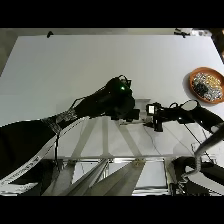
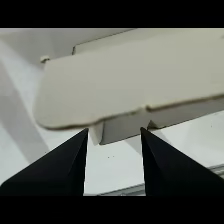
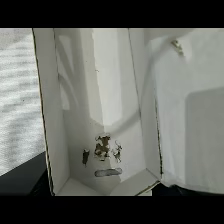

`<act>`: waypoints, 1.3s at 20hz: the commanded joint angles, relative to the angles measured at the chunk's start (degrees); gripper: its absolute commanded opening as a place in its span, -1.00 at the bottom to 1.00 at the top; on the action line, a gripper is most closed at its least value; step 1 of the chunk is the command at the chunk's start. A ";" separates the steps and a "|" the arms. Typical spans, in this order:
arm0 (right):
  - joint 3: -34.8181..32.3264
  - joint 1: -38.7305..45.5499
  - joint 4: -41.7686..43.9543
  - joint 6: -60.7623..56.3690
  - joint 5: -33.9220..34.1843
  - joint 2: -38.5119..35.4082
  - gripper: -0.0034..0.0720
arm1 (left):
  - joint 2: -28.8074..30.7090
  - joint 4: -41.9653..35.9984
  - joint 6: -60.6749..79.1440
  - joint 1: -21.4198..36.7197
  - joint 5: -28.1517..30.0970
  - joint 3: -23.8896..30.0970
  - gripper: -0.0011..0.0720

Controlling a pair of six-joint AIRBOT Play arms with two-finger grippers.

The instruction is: Fold the box and place the chain.

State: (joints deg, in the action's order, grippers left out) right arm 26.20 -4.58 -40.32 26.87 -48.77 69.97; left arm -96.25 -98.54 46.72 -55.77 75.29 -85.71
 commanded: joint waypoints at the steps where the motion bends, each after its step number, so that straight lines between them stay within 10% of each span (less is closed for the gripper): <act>1: 0.00 0.00 0.00 -0.02 0.00 -0.02 0.25 | -0.11 1.51 -3.45 0.15 0.07 0.63 -0.01; 17: 0.00 0.00 0.00 -0.02 -0.02 -0.02 0.25 | -0.72 1.75 -12.52 0.13 -10.49 3.96 -0.04; 26: 0.00 0.00 0.00 -0.02 0.00 -0.02 0.25 | -2.91 4.55 -13.81 0.13 -5.27 4.09 -0.04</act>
State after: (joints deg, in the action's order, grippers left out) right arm 26.20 -4.58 -40.32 26.87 -48.77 69.97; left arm -98.87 -95.44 34.06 -55.66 69.38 -81.65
